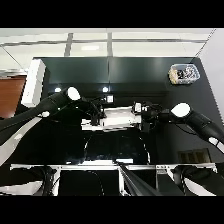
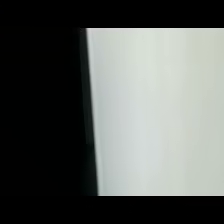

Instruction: Fold the box and place the chain.

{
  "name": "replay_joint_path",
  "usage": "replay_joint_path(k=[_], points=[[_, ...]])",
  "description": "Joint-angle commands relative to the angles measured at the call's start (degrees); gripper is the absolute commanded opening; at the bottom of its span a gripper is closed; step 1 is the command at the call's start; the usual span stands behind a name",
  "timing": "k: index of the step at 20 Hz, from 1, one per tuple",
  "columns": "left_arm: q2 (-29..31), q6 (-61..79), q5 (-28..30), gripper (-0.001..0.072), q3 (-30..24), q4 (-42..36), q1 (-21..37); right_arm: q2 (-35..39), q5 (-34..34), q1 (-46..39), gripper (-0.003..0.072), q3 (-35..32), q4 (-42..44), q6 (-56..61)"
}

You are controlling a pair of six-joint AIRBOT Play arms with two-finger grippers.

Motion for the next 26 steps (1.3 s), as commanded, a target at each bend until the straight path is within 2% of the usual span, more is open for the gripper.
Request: replay_joint_path(k=[1,11,26], points=[[-0.04,0.04,-0.02,0.0025,0.02,0.0,-0.02,-2.56,1.62,-0.7,0.0708,0.0,2.84,-4.98],[-1.6,1.46,-0.31,0.0027,0.02,3.39,-1.7,-3.78,2.43,-0.68,0.0708,-0.02,2.84,-5.79],[-2.16,1.27,-1.38,0.0027,1.81,2.56,-1.7,-9.62,3.87,-0.26,0.0708,-0.02,4.5,-10.95]])
